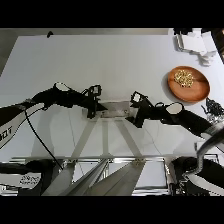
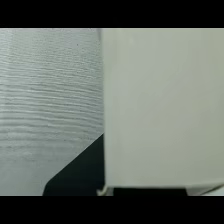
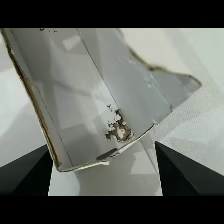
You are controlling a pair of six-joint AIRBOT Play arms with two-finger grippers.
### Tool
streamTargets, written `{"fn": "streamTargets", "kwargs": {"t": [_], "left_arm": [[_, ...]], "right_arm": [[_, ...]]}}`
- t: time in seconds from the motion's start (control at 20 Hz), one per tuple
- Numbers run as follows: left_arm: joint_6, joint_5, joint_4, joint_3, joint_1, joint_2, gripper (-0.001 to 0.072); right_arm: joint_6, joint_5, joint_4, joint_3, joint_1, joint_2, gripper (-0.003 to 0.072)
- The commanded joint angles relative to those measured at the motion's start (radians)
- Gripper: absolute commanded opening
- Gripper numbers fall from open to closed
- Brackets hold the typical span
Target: Fold the box and place the chain.
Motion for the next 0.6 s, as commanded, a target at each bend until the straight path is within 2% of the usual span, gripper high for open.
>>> {"fn": "streamTargets", "kwargs": {"t": [0.0,0.25,0.45,0.55], "left_arm": [[0.000,0.000,0.000,0.000,-0.001,0.000,0.0009],[0.000,0.000,0.000,0.000,-0.001,0.000,0.0009],[0.001,0.000,0.000,0.000,-0.001,0.000,0.0009],[0.001,0.000,0.000,0.000,-0.001,0.000,0.0009]], "right_arm": [[-0.077,0.027,-0.050,0.009,-0.007,-0.003,0.0690],[-0.112,0.191,-0.048,0.095,-0.102,-0.113,0.0683],[-0.132,0.229,-0.071,0.187,-0.131,-0.180,0.0684],[-0.209,0.280,-0.070,0.213,-0.133,-0.204,0.0683]]}}
